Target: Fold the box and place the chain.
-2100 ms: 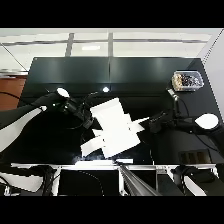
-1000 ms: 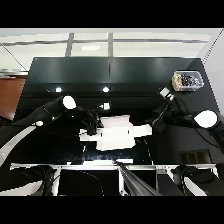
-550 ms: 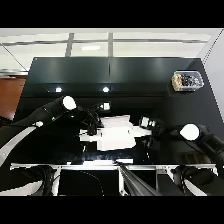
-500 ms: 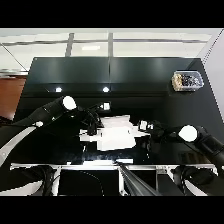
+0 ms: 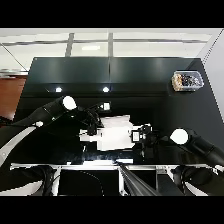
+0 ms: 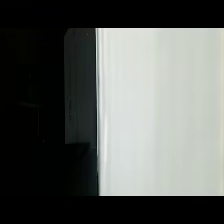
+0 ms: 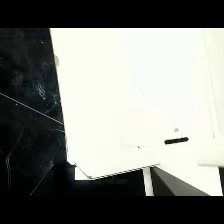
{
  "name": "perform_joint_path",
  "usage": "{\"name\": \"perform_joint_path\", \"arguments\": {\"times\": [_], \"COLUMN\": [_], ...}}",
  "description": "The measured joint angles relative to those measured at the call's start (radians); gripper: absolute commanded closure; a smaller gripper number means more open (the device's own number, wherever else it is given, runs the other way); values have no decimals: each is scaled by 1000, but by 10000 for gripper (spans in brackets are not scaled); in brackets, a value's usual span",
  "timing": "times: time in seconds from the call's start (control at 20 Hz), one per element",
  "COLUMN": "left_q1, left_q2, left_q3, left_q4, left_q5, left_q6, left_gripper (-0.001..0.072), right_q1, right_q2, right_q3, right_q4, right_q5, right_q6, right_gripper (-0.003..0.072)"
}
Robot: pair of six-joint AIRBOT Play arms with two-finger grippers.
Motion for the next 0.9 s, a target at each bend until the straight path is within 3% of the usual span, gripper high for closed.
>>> {"name": "perform_joint_path", "arguments": {"times": [0.4, 0.9], "left_q1": [0, 0], "left_q2": [0, 0], "left_q3": [0, 0], "left_q4": [0, 0], "left_q5": [-2, -3], "left_q6": [0, 0], "left_gripper": [679, 679], "right_q1": [64, 72], "right_q2": [-49, -54], "right_q3": [0, 29], "right_q4": [17, 37], "right_q5": [-113, -127], "right_q6": [-41, -51], "right_gripper": [-30, -31]}}
